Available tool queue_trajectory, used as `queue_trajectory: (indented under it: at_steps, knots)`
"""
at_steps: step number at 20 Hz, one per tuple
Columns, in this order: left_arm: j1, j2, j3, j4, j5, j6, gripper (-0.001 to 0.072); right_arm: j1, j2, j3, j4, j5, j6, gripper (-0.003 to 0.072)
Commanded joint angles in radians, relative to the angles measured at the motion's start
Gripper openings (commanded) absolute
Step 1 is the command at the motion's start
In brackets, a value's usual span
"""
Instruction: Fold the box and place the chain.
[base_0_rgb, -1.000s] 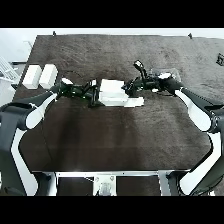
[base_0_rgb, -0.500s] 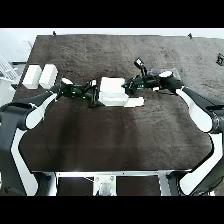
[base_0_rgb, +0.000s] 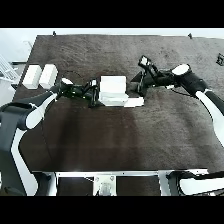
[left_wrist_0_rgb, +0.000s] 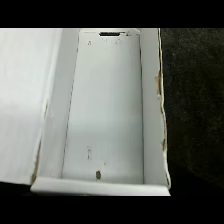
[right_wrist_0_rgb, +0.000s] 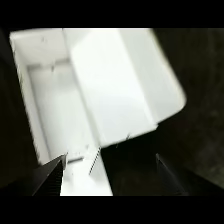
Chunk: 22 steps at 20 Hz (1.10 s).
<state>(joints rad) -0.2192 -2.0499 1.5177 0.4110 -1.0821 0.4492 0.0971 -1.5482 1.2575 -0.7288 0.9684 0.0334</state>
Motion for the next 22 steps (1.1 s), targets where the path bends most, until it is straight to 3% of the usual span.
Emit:
queue_trajectory:
  at_steps: [1,19,21,22]
  knots:
    - [0.000,0.000,0.000,0.000,0.000,0.000,0.0579,-0.001,0.027,-0.076,-0.129,-0.003,-0.069,0.0651]
    - [0.000,0.000,0.000,0.000,0.000,0.000,0.0578,0.014,-0.132,-0.056,0.001,-0.011,-0.241,0.0644]
    - [0.000,0.000,0.000,0.000,0.001,-0.002,0.0579,0.023,-0.138,-0.053,0.008,-0.011,-0.253,0.0616]
    - [0.000,0.000,0.000,0.000,0.000,-0.004,0.0579,0.027,-0.142,-0.048,0.008,-0.011,-0.255,0.0554]
